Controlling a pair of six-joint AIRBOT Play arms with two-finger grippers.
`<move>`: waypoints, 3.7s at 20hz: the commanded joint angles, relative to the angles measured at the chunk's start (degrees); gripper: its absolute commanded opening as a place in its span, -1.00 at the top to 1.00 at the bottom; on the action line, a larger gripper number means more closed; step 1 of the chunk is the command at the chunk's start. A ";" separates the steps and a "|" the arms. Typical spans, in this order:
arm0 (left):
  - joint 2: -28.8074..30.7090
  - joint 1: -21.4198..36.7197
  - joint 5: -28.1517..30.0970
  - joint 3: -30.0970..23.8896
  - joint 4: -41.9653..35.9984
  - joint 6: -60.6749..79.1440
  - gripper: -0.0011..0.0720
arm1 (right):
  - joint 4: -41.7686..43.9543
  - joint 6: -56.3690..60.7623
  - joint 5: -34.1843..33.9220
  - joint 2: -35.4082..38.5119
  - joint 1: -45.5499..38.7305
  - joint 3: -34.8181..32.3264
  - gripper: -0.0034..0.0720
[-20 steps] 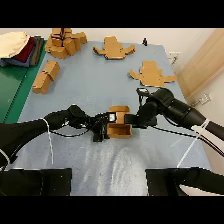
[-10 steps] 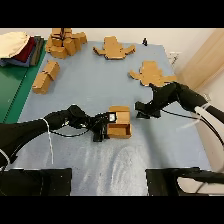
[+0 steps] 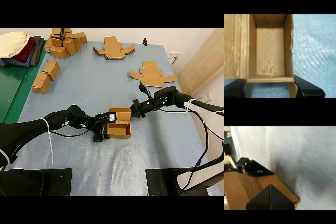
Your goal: Fold the box.
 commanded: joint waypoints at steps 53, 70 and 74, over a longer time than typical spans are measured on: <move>-0.02 0.04 0.02 0.02 0.00 0.00 -0.46 | -63.17 -4.24 45.55 41.13 44.63 -26.71 -0.63; -0.02 0.04 0.02 0.02 0.02 0.00 -0.46 | -86.38 13.44 47.25 40.02 52.50 -27.71 -0.51; -0.02 0.04 0.02 0.02 0.00 0.00 -0.46 | -86.38 13.42 47.12 40.04 52.50 -27.71 -0.25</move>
